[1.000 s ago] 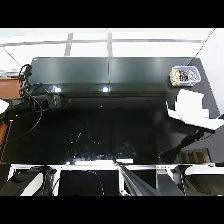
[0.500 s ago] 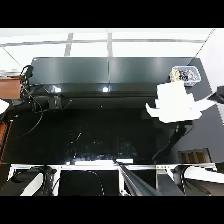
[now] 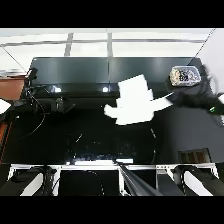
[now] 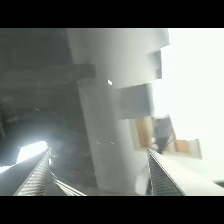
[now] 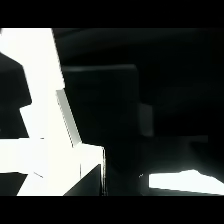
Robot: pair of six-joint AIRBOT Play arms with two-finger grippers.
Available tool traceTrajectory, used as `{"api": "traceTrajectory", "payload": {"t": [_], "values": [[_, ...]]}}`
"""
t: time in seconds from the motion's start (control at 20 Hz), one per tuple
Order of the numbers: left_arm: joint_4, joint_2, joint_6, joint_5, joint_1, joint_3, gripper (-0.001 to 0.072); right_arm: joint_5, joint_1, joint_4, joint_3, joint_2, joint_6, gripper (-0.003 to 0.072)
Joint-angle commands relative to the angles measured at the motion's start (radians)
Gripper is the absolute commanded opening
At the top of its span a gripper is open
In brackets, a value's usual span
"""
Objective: Fold the box and place the chain.
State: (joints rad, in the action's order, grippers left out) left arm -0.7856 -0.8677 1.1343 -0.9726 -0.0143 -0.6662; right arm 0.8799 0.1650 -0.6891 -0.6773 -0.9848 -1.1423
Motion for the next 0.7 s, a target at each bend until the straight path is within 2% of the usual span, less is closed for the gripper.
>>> {"api": "traceTrajectory", "payload": {"t": [0.0,0.1,0.25,0.45,0.55,0.65], "values": [[0.043,-0.012,-0.001,-0.028,0.04,0.002,0.0702,-0.266,-0.236,0.183,0.255,0.1,-0.005,0.0014],[0.043,-0.029,-0.001,-0.013,0.087,0.002,0.0702,-0.359,-0.371,0.224,0.319,0.1,-0.006,0.0014],[0.043,-0.083,0.013,0.035,0.142,0.002,0.0702,-0.441,-0.503,0.233,0.332,0.099,-0.006,0.0014],[0.042,-0.219,0.074,0.051,0.14,-0.011,0.0702,-0.459,-0.552,0.242,0.332,0.099,-0.005,0.0014],[0.044,-0.322,0.082,0.049,0.137,-0.033,0.0702,-0.461,-0.555,0.233,0.332,0.099,-0.005,0.0014],[0.056,-0.439,0.109,0.002,0.14,-0.074,0.0702,-0.465,-0.556,0.217,0.332,0.099,-0.006,0.0014]]}}
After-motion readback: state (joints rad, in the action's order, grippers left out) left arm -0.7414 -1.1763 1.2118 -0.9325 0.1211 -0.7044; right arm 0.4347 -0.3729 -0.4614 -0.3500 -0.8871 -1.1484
